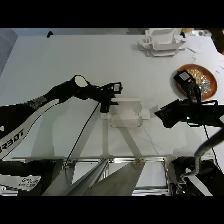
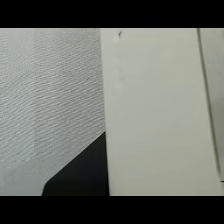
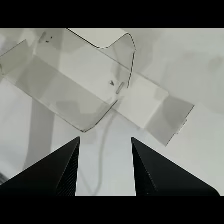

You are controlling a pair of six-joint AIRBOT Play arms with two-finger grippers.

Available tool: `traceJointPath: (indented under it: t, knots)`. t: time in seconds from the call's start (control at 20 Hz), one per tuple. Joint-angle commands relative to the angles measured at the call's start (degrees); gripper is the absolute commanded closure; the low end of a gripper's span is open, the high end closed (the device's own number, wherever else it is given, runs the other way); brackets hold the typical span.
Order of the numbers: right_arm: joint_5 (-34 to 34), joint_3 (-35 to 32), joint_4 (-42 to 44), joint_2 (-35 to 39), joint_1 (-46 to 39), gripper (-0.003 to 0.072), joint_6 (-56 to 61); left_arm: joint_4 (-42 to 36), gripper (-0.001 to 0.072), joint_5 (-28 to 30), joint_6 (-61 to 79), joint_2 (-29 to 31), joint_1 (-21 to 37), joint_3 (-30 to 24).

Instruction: Fold the box and place the chain.

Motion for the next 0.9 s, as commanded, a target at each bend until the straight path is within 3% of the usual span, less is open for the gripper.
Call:
traceJointPath:
  t: [0.0,0.35,0.4,0.5,0.65,0.8,0.85]
  knots:
    - [0.0,0.0,0.0,0.0,0.0,0.0333,0.0,0.0,0.0702,-0.1,0.0,0.0,0.0,0.0]
    - [-0.5,0.0,-0.2,0.0,0.0,0.0333,0.0,0.0,0.0698,-0.1,0.0,0.0,0.0,0.0]
    - [-0.8,0.0,-0.1,0.0,0.0,0.0385,-0.9,0.0,0.0698,-0.1,0.0,0.0,0.0,0.0]
    - [-0.8,-0.1,-0.1,-0.1,0.0,0.0664,-7.8,0.0,0.0698,-0.1,0.0,0.0,0.0,0.0]
    - [-0.9,-0.6,3.1,-2.2,0.0,0.0665,-19.8,0.0,0.0698,-0.1,0.0,0.0,0.0,0.0]
    - [-1.3,-3.4,9.1,-9.0,0.2,0.0661,-35.7,0.0,0.0698,-0.1,0.0,0.0,0.0,0.0]
    - [-2.0,-3.9,8.7,-11.8,1.4,0.0624,-42.0,0.0,0.0698,-0.1,0.0,0.0,0.0,0.0]
